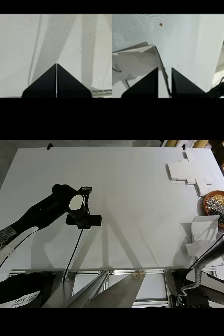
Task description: Fold the box and place the chain.
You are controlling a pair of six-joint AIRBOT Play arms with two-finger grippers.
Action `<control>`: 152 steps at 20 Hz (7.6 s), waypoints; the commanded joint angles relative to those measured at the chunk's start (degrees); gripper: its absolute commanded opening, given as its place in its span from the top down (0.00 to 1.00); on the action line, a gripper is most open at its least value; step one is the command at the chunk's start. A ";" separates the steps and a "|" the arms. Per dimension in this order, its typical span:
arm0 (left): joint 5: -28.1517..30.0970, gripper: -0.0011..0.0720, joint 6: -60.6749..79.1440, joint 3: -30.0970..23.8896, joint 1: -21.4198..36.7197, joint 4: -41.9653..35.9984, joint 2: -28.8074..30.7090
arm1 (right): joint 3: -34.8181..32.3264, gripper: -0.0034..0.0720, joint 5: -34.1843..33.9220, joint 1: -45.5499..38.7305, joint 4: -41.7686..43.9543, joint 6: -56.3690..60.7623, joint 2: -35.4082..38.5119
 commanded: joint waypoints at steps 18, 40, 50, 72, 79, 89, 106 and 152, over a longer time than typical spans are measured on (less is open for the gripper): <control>0.02 0.97 0.00 -0.02 -0.02 0.02 0.02 | -16.24 0.93 10.38 41.72 46.97 -3.19 33.68; 5.77 0.76 55.28 -0.17 14.05 -21.44 3.19 | -18.56 0.93 8.04 57.55 46.12 1.55 39.58; 13.77 0.25 87.86 -11.32 9.81 -54.40 -2.12 | -18.56 0.93 7.67 57.55 46.14 1.53 39.58; 25.73 0.98 111.23 -11.54 3.48 -58.31 -8.46 | -16.92 0.72 8.00 57.55 46.73 1.55 39.74; 21.35 0.98 115.12 -6.71 2.16 -44.35 -6.58 | -8.70 0.55 9.62 57.55 46.64 1.55 44.35; 27.50 0.98 115.10 -6.71 -2.56 -37.48 -9.16 | -8.61 0.56 9.64 57.55 46.49 1.53 47.78; 30.91 0.98 104.13 -6.71 -3.98 -32.06 -5.03 | -8.61 0.56 9.49 57.55 46.49 1.51 47.78; 30.45 0.97 104.15 -6.75 -3.98 -32.30 -9.20 | -34.69 0.09 -14.10 76.96 57.83 -58.97 41.72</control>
